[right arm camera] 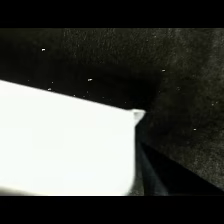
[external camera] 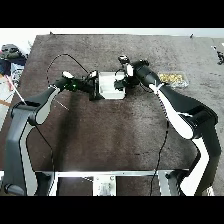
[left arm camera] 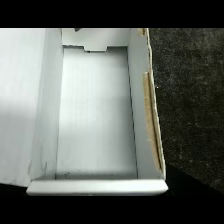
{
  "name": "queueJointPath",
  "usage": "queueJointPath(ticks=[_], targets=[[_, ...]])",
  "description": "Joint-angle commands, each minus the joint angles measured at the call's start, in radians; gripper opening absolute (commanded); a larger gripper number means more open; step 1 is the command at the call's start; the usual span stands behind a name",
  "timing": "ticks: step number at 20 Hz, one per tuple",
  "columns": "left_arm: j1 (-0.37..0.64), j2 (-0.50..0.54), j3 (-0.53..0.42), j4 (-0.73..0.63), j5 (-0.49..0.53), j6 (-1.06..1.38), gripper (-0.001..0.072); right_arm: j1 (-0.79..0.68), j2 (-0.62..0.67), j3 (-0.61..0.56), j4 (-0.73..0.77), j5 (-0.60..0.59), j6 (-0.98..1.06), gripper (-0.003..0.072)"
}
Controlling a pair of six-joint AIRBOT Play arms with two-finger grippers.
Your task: Fold the box and place the chain.
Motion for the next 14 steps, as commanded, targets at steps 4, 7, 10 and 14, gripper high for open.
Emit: queueJointPath(ticks=[4, 7, 10, 14], targets=[[0.0, 0.0, 0.0, 0.0, 0.001, 0.002, 0.0469, -0.005, -0.027, 0.001, 0.001, 0.003, -0.013, 0.0399], [0.0, 0.0, 0.0, 0.0, 0.001, 0.002, 0.0469, -0.005, -0.048, 0.001, 0.004, -0.003, -0.013, 0.0397], [0.0, 0.0, 0.0, 0.0, 0.001, 0.002, 0.0469, -0.005, -0.065, 0.001, 0.003, -0.013, -0.013, 0.031], [0.0, 0.0, 0.0, 0.0, 0.001, 0.002, 0.0469, -0.005, -0.071, 0.002, 0.004, -0.025, -0.005, 0.0214]])
